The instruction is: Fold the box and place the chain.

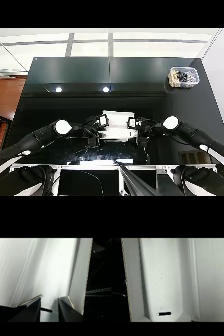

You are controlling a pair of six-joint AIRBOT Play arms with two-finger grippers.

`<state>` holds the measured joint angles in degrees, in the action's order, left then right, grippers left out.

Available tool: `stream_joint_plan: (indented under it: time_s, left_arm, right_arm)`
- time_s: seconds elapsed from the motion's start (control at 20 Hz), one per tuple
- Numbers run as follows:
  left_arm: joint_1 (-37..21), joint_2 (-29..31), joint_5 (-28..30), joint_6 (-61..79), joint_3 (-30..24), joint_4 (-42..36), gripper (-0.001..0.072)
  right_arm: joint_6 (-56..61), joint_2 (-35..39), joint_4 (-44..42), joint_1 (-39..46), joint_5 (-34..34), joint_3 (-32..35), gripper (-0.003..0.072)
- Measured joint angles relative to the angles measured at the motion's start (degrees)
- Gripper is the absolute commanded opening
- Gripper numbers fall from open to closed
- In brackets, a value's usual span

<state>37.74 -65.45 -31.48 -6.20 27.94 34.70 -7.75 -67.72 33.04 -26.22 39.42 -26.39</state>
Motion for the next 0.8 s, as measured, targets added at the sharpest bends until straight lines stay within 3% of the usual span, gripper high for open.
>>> stream_joint_plan:
  time_s: [0.05, 0.1, 0.15, 0.45, 0.8]
  left_arm:
    - [0.0, 0.0, 0.0, 0.0, 0.0, 0.0, 0.0214]
    - [0.0, 0.0, 0.0, 0.0, 0.0, 0.2, 0.0088]
    - [-0.2, 0.0, 0.0, 0.0, 0.0, 0.4, 0.0028]
    - [-8.0, 3.0, -3.3, -4.8, 0.0, 1.1, 0.0026]
    - [-31.5, 9.0, -12.1, -37.6, -0.1, 5.5, 0.0025]
  right_arm:
    - [0.0, 0.0, 0.0, 0.0, 0.0, 0.0, 0.0467]
    - [0.0, 0.0, 0.0, 0.0, 0.0, 0.0, 0.0467]
    - [0.1, 0.0, -0.1, 0.0, 0.0, 0.0, 0.0467]
    - [0.1, 0.0, -0.1, 0.0, -0.1, 0.0, 0.0467]
    - [0.0, 0.0, 0.0, 0.0, -0.1, 0.0, 0.0467]
